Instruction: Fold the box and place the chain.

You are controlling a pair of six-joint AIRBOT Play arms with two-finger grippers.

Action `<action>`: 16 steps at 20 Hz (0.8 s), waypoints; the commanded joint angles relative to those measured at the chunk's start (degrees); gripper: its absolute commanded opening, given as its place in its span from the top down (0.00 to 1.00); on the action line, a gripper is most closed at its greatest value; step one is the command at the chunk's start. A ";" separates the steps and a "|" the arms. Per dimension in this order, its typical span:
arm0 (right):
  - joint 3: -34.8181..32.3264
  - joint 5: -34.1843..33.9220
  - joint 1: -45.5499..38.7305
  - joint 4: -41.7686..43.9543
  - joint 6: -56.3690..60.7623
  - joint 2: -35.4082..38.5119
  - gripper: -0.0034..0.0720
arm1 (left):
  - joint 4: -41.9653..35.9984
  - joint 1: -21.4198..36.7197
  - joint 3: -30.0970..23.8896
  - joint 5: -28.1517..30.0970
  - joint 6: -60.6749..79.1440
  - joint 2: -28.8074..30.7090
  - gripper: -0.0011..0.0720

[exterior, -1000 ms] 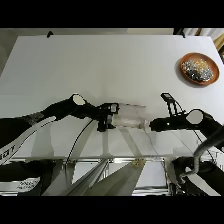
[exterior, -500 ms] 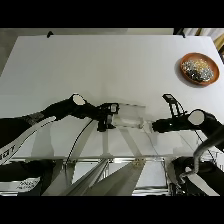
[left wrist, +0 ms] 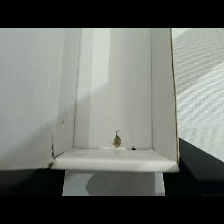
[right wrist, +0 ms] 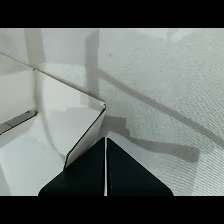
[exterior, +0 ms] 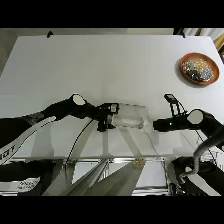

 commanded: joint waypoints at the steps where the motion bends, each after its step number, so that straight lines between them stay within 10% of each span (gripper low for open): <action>1: -0.24 -0.94 -0.02 0.55 -0.04 -1.20 0.94 | 0.02 -0.02 -0.02 0.00 0.00 -0.02 0.61; 16: -0.81 -1.60 -0.02 7.30 -6.14 -1.27 0.94 | 0.02 -0.02 -0.02 0.02 0.00 -0.02 0.61</action>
